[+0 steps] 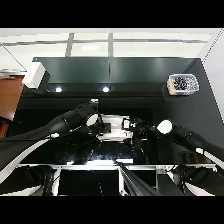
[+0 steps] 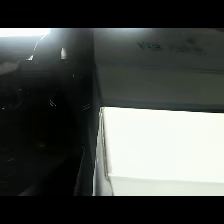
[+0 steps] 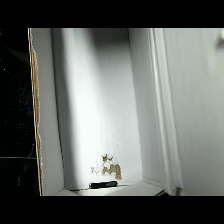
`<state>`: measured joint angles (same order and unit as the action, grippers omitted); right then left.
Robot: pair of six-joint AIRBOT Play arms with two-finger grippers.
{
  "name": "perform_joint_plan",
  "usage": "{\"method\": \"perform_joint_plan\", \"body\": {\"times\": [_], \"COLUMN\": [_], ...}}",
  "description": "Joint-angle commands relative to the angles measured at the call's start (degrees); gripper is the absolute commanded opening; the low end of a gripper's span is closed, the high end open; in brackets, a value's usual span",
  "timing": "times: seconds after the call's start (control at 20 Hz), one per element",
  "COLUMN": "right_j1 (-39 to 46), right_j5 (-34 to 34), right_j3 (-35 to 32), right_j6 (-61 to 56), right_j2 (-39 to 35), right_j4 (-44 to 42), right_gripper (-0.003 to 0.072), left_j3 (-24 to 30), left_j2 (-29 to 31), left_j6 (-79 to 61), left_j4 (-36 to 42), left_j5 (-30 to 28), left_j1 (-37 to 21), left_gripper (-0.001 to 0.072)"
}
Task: Fold the box and place the chain.
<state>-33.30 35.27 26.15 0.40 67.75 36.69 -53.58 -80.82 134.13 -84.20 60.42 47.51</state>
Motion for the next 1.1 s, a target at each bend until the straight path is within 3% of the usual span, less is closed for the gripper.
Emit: {"method": "perform_joint_plan", "body": {"times": [0.0, 0.4, 0.5, 0.6, 1.05], "right_j1": [0.0, 0.0, 0.0, 0.0, 0.0], "right_j5": [0.0, -0.7, -0.6, -0.6, -0.6], "right_j3": [0.0, 0.0, 0.0, 0.0, 0.0], "right_j6": [0.0, 0.0, 0.0, 0.0, 0.0], "right_j2": [0.0, 0.0, 0.0, 0.0, 0.0], "right_j4": [0.0, 0.0, 0.0, 0.0, 0.0], "right_gripper": [0.0341, 0.0341, 0.0341, 0.0341, 0.0341], "left_j3": [0.0, 0.0, -0.1, -0.1, 0.0], "left_j2": [-0.2, -0.1, -0.1, 0.0, 0.0], "left_j6": [-0.5, -0.5, 0.0, 0.4, 0.4], "left_j4": [1.0, 1.3, 1.2, 0.8, 0.5], "left_j5": [-0.1, -0.2, 0.2, 0.2, -1.1], "left_j1": [0.0, 0.0, 0.0, 0.0, 0.0], "left_gripper": [0.0029, 0.0033, 0.0198, 0.0285, 0.0283]}}
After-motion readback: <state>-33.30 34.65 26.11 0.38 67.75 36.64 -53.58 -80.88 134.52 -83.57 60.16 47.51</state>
